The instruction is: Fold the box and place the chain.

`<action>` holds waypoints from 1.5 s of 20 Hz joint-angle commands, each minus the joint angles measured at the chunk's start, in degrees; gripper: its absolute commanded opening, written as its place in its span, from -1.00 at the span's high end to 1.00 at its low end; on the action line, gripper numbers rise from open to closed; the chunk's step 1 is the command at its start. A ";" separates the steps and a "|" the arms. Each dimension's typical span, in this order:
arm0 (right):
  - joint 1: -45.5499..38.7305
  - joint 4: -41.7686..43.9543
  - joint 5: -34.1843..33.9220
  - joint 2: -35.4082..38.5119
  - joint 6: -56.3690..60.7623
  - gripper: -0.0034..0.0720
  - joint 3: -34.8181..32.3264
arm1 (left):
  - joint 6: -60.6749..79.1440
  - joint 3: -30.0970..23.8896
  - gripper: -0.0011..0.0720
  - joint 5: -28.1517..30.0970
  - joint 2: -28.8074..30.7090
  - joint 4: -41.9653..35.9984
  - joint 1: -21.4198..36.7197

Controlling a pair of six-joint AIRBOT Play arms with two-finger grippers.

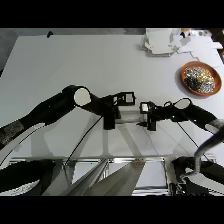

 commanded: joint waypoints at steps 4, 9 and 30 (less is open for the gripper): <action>0.00 0.02 0.04 0.04 0.00 -0.25 0.00 | -12.96 0.02 0.95 15.82 -6.58 -1.46 1.07; 0.00 0.02 0.04 0.04 0.00 -0.25 0.00 | -13.27 0.04 0.95 15.65 -12.48 -5.07 0.96; 0.00 0.02 0.04 0.04 0.00 -0.25 0.00 | -11.45 -9.16 0.96 -6.03 4.74 10.99 5.68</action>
